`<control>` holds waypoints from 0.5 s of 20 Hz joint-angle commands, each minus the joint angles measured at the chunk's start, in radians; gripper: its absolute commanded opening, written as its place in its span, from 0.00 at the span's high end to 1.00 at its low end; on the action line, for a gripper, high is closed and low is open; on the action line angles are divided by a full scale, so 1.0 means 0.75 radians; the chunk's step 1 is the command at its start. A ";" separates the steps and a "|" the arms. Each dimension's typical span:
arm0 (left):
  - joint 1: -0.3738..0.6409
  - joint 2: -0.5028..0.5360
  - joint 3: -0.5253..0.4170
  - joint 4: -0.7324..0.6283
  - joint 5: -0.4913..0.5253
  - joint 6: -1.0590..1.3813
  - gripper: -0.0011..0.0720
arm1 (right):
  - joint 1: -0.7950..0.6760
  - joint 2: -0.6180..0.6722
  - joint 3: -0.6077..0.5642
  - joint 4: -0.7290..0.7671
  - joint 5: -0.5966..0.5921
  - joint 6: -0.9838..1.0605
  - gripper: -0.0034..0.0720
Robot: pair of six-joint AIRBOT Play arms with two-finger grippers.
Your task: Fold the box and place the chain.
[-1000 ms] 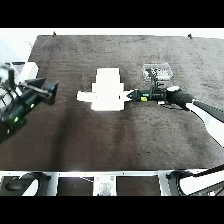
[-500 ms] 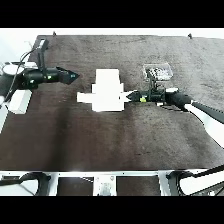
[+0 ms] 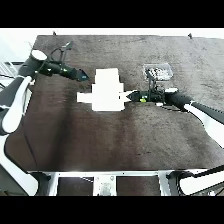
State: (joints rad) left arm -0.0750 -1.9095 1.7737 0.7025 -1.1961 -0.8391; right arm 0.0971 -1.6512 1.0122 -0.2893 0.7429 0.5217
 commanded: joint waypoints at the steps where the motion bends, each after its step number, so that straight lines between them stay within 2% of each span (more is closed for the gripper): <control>1: -0.053 -0.148 0.155 0.050 -0.038 -0.070 0.26 | 0.001 0.001 -0.001 0.001 -0.004 -0.014 0.94; 6: -0.057 -0.251 0.241 0.012 -0.045 -0.069 0.26 | 0.001 0.001 -0.001 0.001 -0.003 -0.016 0.94; 10: -0.057 -0.328 0.282 -0.107 -0.084 -0.048 0.26 | 0.002 0.001 -0.001 0.001 -0.003 -0.039 0.94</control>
State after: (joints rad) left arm -0.1158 -2.1136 1.9583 0.6830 -1.2339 -0.8860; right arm 0.0971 -1.6512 1.0126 -0.2886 0.7395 0.5007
